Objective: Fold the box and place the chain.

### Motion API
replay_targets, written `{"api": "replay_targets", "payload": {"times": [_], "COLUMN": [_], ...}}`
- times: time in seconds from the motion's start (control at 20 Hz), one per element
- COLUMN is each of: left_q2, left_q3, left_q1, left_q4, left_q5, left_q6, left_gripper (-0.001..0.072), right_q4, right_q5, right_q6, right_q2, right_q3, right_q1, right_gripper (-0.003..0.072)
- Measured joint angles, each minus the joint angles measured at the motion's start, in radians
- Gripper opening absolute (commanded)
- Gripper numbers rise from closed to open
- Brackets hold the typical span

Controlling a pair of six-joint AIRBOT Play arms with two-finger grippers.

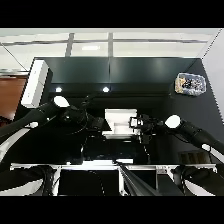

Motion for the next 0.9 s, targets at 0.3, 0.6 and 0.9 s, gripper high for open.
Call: {"api": "replay_targets", "payload": {"times": [0.3, 0.6, 0.9], "left_q2": [0.0, 0.0, 0.004], "left_q3": [0.067, 0.126, 0.159], "left_q1": [-0.087, -0.135, -0.161], "left_q4": [0.182, 0.286, 0.33], "left_q5": [0.059, 0.056, 0.032], "left_q6": [-0.258, -0.394, -0.462], "left_gripper": [0.0617, 0.0615, 0.0615], "right_q4": [0.0, 0.0, 0.0], "right_q5": [0.0, 0.0, 0.0], "right_q6": [0.0, 0.0, 0.0], "right_q2": [0.0, 0.0, 0.0], "right_q3": [0.0, 0.0, 0.0], "right_q1": [0.0, 0.0, 0.0], "right_gripper": [0.0475, 0.0475, 0.0475]}}
